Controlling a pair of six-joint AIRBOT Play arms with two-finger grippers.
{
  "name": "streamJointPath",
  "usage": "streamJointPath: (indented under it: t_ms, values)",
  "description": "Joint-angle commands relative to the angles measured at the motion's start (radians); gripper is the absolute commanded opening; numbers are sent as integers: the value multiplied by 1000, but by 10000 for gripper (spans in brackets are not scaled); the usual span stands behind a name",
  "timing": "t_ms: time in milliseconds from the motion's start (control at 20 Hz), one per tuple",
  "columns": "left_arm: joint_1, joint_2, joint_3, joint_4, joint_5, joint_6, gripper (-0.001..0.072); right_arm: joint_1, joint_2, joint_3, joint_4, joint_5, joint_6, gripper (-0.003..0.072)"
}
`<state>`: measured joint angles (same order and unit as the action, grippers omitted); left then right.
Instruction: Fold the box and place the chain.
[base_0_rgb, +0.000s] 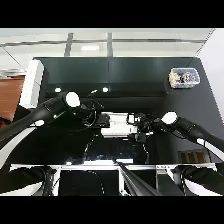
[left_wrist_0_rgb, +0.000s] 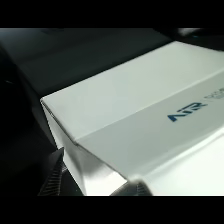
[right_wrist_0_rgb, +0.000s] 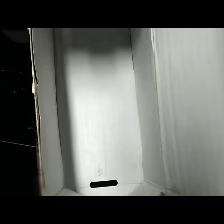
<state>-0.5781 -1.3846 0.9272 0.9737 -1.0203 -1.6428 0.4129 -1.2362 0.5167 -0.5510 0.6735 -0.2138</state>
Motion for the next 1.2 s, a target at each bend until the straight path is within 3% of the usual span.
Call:
streamJointPath:
  t_ms: [0,250,600,800,1150]
  values:
    - [-42,0,8,108,43,-118,503,1,-1,0,0,0,0,180]
    - [-45,0,8,150,41,-176,503,1,-1,0,0,0,0,179]
    - [-127,-2,13,382,24,-338,502,1,-1,0,0,0,0,179]
    - [-186,-50,94,512,-40,-383,502,1,-1,0,1,0,0,179]
    - [-218,-135,153,506,-94,-522,502,1,-1,0,1,0,0,179]
